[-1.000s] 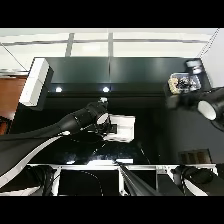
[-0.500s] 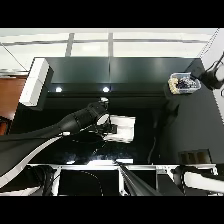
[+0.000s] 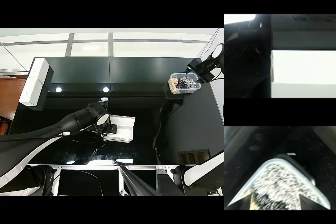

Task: Fold the box and place the chain.

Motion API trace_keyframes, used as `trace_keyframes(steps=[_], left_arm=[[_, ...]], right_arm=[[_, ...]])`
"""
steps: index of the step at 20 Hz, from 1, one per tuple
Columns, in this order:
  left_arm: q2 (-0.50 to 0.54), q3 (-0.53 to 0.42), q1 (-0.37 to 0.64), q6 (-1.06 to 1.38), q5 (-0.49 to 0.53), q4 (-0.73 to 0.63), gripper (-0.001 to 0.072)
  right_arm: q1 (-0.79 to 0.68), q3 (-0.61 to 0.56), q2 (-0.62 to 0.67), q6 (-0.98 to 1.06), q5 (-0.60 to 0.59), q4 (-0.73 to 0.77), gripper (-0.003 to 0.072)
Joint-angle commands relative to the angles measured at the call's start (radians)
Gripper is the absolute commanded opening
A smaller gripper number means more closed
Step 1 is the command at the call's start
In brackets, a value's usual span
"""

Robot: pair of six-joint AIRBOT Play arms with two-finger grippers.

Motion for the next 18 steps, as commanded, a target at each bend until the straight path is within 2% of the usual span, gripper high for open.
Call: trace_keyframes(steps=[1, 8, 9, 10, 11, 12, 18], left_arm=[[0.0, -0.001, 0.0, 0.003, -0.002, -0.001, 0.0026], [0.0, -0.001, 0.001, 0.003, -0.002, 0.003, 0.0026], [0.0, -0.001, 0.001, 0.004, -0.002, 0.008, 0.0026], [0.0, -0.001, 0.001, 0.003, -0.005, 0.011, 0.0026], [0.0, -0.001, 0.001, 0.003, -0.006, 0.01, 0.0026], [0.0, -0.001, 0.001, 0.003, -0.006, 0.01, 0.0026], [0.0, -0.001, 0.001, 0.004, -0.006, 0.011, 0.0027]], right_arm=[[-0.01, 0.039, -0.061, 0.055, 0.035, -0.018, 0.0717], [-0.018, 0.039, -0.093, 0.05, 0.029, -0.023, 0.0716], [-0.018, 0.039, -0.093, 0.041, 0.029, -0.023, 0.0657], [-0.019, 0.04, -0.088, 0.027, 0.035, -0.023, 0.0382], [-0.019, 0.04, -0.08, -0.003, 0.039, -0.023, 0.0154], [-0.019, 0.04, -0.066, -0.05, 0.042, -0.023, 0.0009], [-0.018, 0.04, 0.098, -0.315, 0.11, -0.024, 0.0008]])
